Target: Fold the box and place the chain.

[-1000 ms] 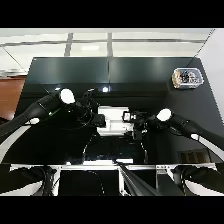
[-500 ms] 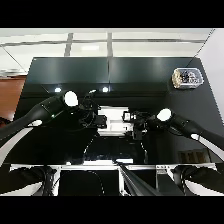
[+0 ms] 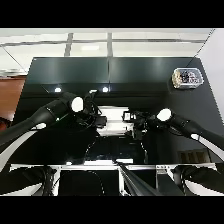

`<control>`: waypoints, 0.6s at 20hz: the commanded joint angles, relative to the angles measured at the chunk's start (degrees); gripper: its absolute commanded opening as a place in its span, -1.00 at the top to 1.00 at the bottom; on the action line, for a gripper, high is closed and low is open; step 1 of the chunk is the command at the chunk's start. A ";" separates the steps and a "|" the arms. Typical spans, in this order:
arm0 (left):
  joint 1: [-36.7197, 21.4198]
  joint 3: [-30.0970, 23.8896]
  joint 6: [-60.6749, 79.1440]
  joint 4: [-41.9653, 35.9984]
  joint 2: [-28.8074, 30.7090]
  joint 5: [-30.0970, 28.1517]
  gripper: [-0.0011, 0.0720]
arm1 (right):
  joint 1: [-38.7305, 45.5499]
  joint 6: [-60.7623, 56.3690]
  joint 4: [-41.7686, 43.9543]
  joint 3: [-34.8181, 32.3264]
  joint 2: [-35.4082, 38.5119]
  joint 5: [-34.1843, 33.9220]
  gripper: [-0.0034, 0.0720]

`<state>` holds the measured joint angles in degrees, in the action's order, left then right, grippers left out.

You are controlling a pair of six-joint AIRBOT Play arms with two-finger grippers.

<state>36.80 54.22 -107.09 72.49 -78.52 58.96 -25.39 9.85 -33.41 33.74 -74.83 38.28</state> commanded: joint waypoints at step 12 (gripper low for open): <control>10.36 6.69 -22.45 18.49 -4.81 5.35 0.06 | 0.00 0.04 -0.02 0.04 0.00 0.09 0.26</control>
<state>46.63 60.55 -126.41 90.85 -83.07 63.64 -25.39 9.89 -33.43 33.74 -74.83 38.33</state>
